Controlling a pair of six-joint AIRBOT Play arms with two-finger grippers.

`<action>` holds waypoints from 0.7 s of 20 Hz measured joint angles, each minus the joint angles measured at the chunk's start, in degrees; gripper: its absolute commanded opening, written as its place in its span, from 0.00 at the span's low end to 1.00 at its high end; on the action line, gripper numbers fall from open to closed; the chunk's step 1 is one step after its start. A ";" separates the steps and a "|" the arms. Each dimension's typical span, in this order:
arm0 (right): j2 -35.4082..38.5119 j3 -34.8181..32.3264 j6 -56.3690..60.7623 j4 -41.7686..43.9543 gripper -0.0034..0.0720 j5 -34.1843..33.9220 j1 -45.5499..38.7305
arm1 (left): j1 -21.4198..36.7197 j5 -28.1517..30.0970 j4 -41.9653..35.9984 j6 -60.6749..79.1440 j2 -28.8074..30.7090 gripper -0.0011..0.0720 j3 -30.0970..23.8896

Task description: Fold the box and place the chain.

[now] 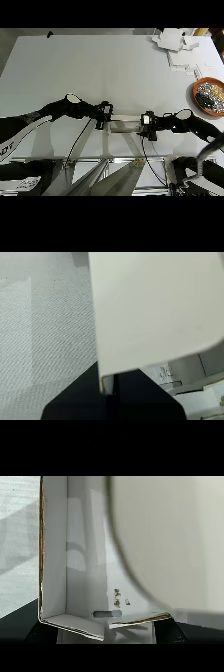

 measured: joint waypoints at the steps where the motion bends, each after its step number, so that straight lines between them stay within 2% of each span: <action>1: 0.00 0.00 0.00 0.00 0.85 -0.07 -0.04 | 0.00 0.00 -0.02 0.00 0.00 0.03 0.00; 2: 0.00 -0.02 0.02 -0.02 0.97 -0.04 -0.28 | 0.00 0.00 -0.02 0.00 0.00 0.03 0.00; 14: 3.17 -0.04 0.15 -0.15 0.98 2.78 -3.54 | 0.02 0.00 -0.02 -0.04 -0.02 0.03 0.00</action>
